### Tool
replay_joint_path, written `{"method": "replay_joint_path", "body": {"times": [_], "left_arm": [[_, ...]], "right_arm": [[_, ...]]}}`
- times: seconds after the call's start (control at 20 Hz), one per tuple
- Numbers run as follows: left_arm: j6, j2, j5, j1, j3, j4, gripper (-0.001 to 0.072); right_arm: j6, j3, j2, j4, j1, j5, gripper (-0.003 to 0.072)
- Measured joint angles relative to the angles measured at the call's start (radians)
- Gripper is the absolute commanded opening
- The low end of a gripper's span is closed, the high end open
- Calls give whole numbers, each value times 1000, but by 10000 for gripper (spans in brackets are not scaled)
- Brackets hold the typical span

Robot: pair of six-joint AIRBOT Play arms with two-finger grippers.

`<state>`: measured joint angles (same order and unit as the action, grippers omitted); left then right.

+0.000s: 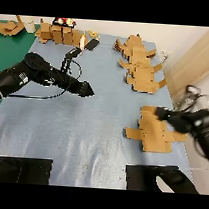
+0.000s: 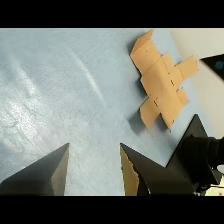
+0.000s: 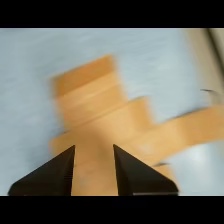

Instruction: Fold the box.

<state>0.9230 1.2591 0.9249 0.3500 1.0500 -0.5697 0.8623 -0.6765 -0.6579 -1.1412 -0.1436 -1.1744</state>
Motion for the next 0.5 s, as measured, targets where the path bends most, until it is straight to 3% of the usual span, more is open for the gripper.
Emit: {"method": "replay_joint_path", "body": {"times": [0.25, 0.35, 0.5], "left_arm": [[31, 16, -39, 0, 0, 3, 499], [36, 18, -42, 0, 0, 3, 706], [61, 19, -43, -1, 0, 3, 706]], "right_arm": [[490, -110, -159, -91, 550, -69, 447], [638, -126, -252, -135, 670, -55, 448], [771, -164, -397, -168, 763, -46, 447]]}}
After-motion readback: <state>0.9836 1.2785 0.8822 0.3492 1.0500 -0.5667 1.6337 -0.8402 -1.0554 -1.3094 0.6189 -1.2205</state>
